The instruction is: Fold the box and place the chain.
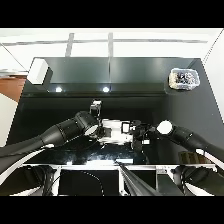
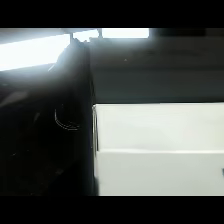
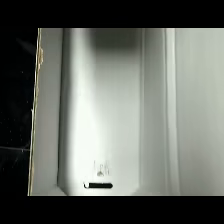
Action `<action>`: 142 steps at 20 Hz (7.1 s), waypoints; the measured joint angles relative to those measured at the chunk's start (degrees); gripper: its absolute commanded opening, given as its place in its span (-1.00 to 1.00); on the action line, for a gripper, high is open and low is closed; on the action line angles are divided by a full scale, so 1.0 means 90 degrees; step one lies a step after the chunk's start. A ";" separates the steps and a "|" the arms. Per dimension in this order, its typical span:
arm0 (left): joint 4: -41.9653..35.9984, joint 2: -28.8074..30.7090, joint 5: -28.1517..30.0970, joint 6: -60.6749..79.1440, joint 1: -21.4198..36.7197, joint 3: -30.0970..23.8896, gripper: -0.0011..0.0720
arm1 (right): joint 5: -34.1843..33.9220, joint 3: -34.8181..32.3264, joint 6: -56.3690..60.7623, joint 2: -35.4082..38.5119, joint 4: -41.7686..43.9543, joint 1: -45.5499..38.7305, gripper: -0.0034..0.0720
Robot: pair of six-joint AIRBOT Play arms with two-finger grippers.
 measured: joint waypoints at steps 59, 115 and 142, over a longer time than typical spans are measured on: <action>0.0087 0.0000 -0.0151 0.0010 0.0000 0.0000 -0.90 | 0.2963 -0.0019 0.7684 0.2261 -0.1506 -0.2987 -0.80; 0.0083 0.0000 -0.0153 0.0005 0.0000 0.0000 -0.90 | 0.0826 0.0559 1.2512 0.0986 -0.1656 0.0253 0.31; 0.0080 -0.0002 -0.0124 0.0002 0.0000 0.0000 -0.90 | 0.1824 0.1923 1.4851 -0.0202 -0.4318 0.1464 -0.12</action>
